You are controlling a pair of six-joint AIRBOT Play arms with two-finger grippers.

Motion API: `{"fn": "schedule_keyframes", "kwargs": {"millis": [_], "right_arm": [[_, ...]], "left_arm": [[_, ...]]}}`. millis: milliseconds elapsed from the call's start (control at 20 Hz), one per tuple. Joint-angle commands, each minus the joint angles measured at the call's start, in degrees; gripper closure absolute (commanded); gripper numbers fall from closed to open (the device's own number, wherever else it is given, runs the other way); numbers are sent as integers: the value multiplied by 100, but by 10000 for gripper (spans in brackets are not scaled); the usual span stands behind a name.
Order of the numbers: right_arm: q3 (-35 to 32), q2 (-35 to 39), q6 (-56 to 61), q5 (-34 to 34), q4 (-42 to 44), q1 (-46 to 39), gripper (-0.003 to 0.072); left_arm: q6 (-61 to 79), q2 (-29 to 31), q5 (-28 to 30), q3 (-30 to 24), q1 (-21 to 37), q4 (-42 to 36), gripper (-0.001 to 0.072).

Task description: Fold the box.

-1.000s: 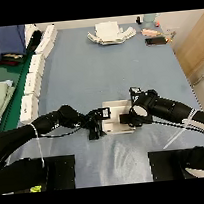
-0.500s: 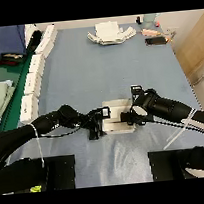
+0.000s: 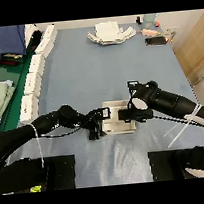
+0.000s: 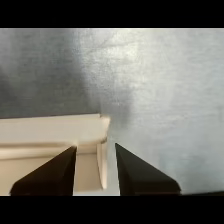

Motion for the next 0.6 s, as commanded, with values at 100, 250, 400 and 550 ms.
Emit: {"fn": "schedule_keyframes", "kwargs": {"millis": [100, 250, 400, 550], "right_arm": [[472, 643, -74, 634, -538, -92, 441], [470, 997, -452, 855, -612, -767, 649], [459, 938, -1434, 876, -282, -1875, 684], [459, 568, -2811, 455, 968, -3161, 684]], "left_arm": [[0, -2, 11, -2, 2, 0, 232], [0, -2, 9, 0, 2, 0, 232], [0, -2, 9, -2, 2, 0, 232], [0, -2, 9, 0, 2, 0, 232]]}}
